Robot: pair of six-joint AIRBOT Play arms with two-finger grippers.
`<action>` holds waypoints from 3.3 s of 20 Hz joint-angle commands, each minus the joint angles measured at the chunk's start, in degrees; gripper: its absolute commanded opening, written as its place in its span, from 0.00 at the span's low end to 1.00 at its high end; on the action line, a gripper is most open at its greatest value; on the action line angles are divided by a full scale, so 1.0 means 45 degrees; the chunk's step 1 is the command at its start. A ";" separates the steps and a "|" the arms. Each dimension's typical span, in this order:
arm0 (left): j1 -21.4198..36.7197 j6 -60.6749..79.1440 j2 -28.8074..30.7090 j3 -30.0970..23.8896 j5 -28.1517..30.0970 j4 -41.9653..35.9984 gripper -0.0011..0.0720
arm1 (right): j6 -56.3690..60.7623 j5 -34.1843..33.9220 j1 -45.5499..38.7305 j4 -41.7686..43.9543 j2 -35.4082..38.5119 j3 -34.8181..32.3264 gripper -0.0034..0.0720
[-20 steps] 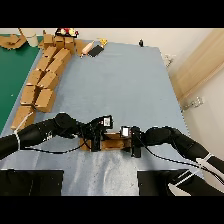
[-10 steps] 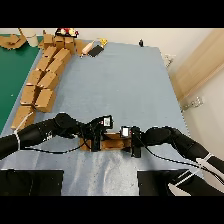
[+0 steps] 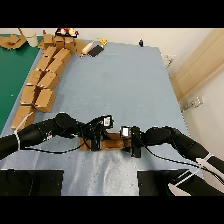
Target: Fold the box.
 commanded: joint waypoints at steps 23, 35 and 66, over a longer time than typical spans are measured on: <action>0.0015 -1.5096 0.3075 0.0151 -0.3599 1.0093 0.03 | 0.0000 -0.0005 0.0010 -0.0005 0.0010 0.0010 0.71; 0.0476 -1.3299 0.1365 0.0461 -0.2186 0.1661 0.03 | 0.0000 -0.0005 0.0010 -0.0049 0.0010 0.0010 0.71; 0.6057 -0.7995 -0.0141 0.2045 -0.6008 0.1690 0.03 | 0.0000 -0.0102 0.0010 -0.0092 0.0010 0.0010 0.71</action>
